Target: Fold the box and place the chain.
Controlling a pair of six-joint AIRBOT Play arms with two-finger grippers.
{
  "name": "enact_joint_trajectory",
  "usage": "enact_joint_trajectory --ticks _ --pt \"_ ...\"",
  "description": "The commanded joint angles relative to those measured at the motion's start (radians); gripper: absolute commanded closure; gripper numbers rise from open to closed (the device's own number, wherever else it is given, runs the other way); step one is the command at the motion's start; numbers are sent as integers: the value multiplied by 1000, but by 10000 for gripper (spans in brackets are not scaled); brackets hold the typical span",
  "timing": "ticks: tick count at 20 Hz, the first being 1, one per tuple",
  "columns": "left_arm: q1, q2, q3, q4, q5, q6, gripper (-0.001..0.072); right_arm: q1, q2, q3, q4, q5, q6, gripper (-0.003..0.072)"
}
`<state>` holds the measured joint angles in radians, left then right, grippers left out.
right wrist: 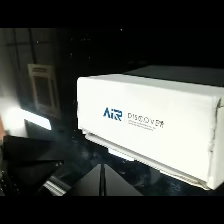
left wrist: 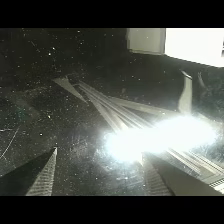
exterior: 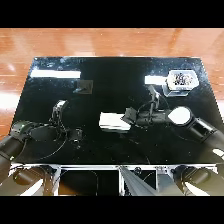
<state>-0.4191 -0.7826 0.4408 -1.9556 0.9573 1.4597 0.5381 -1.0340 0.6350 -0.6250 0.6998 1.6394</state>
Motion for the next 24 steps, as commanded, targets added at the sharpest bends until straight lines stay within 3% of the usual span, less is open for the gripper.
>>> enact_joint_trajectory --ticks 1,24 --pt "0 -1 0 -2 -2 0 85 36 -49 -20 96 -74 -35 650" --pt "0 -57 0 -29 -20 0 85 50 -192 6 63 -43 -130 651"
